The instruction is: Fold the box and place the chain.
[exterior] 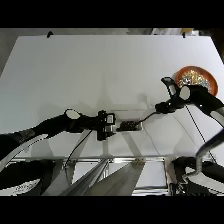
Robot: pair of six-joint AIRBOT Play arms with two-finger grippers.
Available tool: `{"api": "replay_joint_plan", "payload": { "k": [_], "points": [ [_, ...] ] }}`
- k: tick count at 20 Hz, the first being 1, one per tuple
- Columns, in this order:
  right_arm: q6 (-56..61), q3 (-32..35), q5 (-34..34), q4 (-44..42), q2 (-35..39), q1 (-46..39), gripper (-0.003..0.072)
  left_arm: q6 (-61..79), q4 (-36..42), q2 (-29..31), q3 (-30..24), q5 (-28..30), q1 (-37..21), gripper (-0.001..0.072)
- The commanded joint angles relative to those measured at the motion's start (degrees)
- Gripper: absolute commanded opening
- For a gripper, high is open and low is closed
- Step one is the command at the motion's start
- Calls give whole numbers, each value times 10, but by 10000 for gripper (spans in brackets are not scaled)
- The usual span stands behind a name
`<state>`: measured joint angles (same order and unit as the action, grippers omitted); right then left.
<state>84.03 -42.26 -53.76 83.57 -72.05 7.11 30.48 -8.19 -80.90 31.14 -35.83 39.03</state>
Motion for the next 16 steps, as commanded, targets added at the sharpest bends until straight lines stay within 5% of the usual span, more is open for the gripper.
{"api": "replay_joint_plan", "payload": {
  "k": [1,9,16],
  "points": [
    [-1,0,-41,1,65,3,22,0,0,0,0,0,0,170],
    [2,0,-130,-49,288,144,22,0,0,0,0,0,0,170],
    [-6,0,-91,-195,308,236,22,0,0,0,0,0,0,170]
  ]
}}
